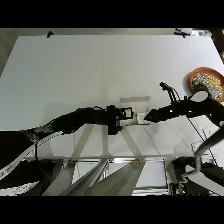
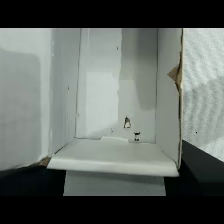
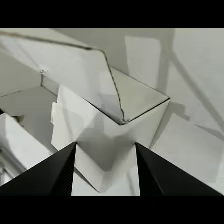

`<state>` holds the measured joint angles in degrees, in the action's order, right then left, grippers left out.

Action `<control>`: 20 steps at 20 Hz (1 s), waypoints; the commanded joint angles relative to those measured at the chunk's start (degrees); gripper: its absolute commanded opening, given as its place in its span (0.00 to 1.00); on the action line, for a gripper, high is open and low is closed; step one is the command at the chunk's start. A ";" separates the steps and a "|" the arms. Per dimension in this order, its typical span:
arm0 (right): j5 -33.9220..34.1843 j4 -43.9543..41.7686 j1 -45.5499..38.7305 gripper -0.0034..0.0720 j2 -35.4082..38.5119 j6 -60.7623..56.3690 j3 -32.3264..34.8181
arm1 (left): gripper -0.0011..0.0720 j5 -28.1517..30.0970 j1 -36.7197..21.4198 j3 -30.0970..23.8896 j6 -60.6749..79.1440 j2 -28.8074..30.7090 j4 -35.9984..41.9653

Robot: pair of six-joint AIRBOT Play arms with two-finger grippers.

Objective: Fold the box and place the chain.

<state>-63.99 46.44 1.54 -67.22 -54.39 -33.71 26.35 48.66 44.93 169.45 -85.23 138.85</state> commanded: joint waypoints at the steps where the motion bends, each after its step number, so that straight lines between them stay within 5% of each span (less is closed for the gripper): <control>1: 5.03 7.91 4.76 0.57 1.07 -9.55 -0.48 | 0.20 -0.02 0.00 -0.02 0.07 0.04 -0.04; 20: 9.35 35.74 25.35 0.57 1.25 -53.64 -5.68 | 0.20 -0.02 0.00 -0.02 0.07 0.04 -0.04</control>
